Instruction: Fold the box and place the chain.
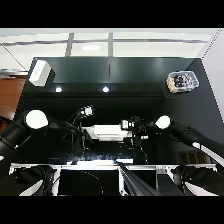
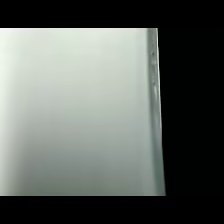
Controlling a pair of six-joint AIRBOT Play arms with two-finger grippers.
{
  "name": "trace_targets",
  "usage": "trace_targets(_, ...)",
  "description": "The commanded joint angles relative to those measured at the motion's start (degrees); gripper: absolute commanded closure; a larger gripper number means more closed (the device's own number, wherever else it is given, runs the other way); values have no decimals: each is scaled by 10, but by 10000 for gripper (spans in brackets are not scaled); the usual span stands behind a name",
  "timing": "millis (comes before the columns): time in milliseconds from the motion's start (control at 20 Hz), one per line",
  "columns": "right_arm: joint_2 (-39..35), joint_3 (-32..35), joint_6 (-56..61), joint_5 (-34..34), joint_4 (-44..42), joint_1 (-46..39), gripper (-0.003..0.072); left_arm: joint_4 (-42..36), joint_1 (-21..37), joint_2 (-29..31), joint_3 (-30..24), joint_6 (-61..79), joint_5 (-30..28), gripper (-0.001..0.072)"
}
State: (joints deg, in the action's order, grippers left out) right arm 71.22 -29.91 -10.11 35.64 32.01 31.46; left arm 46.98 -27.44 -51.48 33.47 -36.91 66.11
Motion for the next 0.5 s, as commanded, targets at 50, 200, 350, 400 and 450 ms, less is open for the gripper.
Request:
trace_targets(50, 0, 0, 0, 0, 0, 0, 286, -209, 0, 14, -84, 122, -179, 683)
trace_targets(200, 0, 0, 0, 0, 0, 0, 286, -293, 0, -2, -88, 182, -293, 682)
trace_targets(350, 0, 0, 0, 0, 0, 0, 286, -330, 0, -41, -86, 211, -359, 681)
trace_targets(400, 0, 0, 0, -1, 0, 0, 286, -330, 0, -54, -85, 236, -367, 682)
trace_targets(450, 0, 0, 0, -1, 0, 0, 286, -330, -1, -67, -84, 257, -372, 682)
